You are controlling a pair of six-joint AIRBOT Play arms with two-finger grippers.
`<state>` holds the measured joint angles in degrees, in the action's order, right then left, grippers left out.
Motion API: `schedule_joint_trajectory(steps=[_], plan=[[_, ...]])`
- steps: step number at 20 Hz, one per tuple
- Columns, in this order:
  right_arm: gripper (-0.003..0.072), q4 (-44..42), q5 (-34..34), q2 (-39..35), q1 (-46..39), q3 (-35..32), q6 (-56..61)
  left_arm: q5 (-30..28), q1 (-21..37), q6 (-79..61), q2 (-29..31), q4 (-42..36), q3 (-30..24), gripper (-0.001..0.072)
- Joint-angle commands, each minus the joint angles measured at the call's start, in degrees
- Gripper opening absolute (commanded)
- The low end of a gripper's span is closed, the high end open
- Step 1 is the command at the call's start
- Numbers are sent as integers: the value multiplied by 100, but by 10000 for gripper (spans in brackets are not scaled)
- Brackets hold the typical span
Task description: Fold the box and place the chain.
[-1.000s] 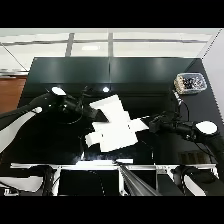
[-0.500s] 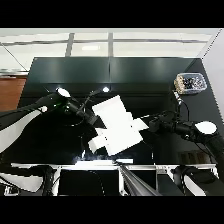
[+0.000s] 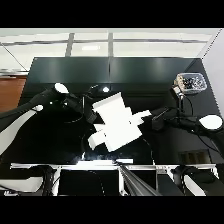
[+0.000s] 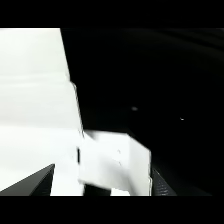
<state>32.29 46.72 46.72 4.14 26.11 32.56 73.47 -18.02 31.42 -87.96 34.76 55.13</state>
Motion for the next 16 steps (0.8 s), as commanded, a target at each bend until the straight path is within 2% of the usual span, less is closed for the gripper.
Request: schedule_joint_trajectory(steps=[1, 4, 8, 10, 13, 16], plan=[[720, 1410, 308, -4, -57, 431, -2, -1134, -339, -487, 885, 815, -109, 23], [720, 1167, 297, -4, 118, 435, -225, -1593, -745, -1744, 1086, 1126, -140, 27], [720, 1204, 321, -4, 643, 435, -1676, -1853, -1025, -1869, 715, 1139, -140, 27], [720, 1309, 334, -4, 1016, 433, -1805, -1847, -1082, -1947, 549, 1152, -140, 27], [720, 2118, 286, -2, 1543, 372, -1803, -1930, -1110, -2048, 442, 1174, -138, 27], [720, 2981, 275, 2, 1681, 166, -1808, -1932, -1158, -2406, 411, 1176, -131, 28]])
